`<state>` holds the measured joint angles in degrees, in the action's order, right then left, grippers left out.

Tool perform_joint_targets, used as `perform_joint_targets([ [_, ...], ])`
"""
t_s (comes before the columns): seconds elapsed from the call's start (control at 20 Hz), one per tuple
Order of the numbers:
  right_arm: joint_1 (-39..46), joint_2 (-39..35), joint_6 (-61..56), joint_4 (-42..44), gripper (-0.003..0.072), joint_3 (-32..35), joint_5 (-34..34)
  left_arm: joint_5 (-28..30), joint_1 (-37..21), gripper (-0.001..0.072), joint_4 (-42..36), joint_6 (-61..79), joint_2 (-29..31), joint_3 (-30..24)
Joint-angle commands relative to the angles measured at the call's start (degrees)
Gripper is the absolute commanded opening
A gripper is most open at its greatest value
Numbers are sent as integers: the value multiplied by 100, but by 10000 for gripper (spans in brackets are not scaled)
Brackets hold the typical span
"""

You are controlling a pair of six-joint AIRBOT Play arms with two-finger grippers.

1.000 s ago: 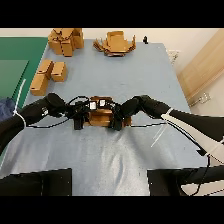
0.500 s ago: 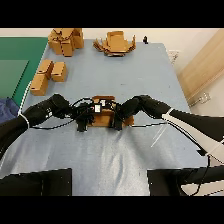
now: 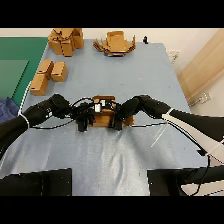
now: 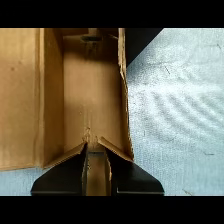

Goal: Fold the box.

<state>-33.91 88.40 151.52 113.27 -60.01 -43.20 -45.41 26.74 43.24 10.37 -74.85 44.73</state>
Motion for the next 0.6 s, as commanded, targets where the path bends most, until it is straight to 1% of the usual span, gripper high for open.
perform_joint_targets([
  [0.0,0,-2,15,-57,612,-4,2,22,-105,465,291,-404,0,24],
  [0.05,0,-2,15,-59,612,-4,4,17,-168,607,326,-584,2,52],
  [0.15,0,-2,15,-59,612,-4,4,-109,-323,605,350,-743,92,111],
  [0.25,0,-2,17,-59,613,-4,7,-173,-481,605,361,-748,315,127],
  [0.35,0,-2,17,-59,612,-4,7,-195,-640,603,619,-911,614,127],
  [0.4,0,-2,17,-59,612,-4,2,-229,-732,564,927,-1257,793,127],
  [0.45,0,-2,17,-59,612,-4,4,-341,-844,342,1290,-1676,953,127],
  [0.5,0,-2,17,-59,612,-4,7,-581,-981,24,1690,-2033,1091,125],
  [0.55,0,-2,17,-59,612,-4,7,-837,-1169,17,1985,-2367,1185,122],
])
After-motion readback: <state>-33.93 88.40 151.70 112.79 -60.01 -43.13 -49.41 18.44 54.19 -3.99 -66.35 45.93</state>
